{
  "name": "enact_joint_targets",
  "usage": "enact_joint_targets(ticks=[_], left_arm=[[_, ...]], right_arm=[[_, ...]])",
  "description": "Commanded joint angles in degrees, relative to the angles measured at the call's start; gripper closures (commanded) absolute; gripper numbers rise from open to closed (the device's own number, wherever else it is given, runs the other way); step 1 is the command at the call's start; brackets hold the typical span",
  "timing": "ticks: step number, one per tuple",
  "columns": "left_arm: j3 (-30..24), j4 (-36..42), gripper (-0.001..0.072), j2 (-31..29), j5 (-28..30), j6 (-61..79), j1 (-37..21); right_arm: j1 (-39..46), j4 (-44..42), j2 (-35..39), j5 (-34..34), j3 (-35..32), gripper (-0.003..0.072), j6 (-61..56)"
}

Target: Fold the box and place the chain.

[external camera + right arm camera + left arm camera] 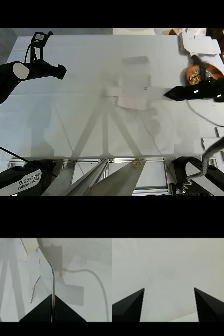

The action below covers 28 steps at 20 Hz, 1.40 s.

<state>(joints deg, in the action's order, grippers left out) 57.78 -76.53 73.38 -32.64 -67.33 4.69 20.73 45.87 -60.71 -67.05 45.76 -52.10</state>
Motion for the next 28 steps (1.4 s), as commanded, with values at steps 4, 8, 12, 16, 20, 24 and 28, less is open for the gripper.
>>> enact_joint_targets(ticks=[4,8,12,16,20,24,28], left_arm=[[0.0,0.0,0.0016,0.0,0.0,0.0,0.0],[0.0,0.0,0.0016,0.0,0.0,0.0,0.0],[0.0,0.0,0.0016,0.0,0.0,0.0,0.0],[0.0,0.0,0.0016,0.0,0.0,0.0,0.0],[0.0,0.0,0.0016,0.0,0.0,0.0,0.0],[0.0,0.0,0.0016,0.0,0.0,0.0,0.0],[0.0,0.0,0.0016,0.0,0.0,0.0,0.0]], right_arm=[[-18.6,-9.8,3.6,22.2,-8.4,0.0672,7.5],[-22.7,-7.0,2.8,32.7,-8.6,0.0672,7.3],[-22.7,-7.2,-2.1,36.0,-11.6,0.0672,7.5],[-22.7,-7.3,-5.6,37.2,-11.9,0.0673,10.6],[-22.7,-8.9,-8.7,38.6,-11.9,0.0673,11.6],[-22.7,-18.9,-9.4,39.7,-11.9,0.0673,24.3],[-22.7,-20.6,-9.9,41.2,-11.9,0.0673,27.2]])
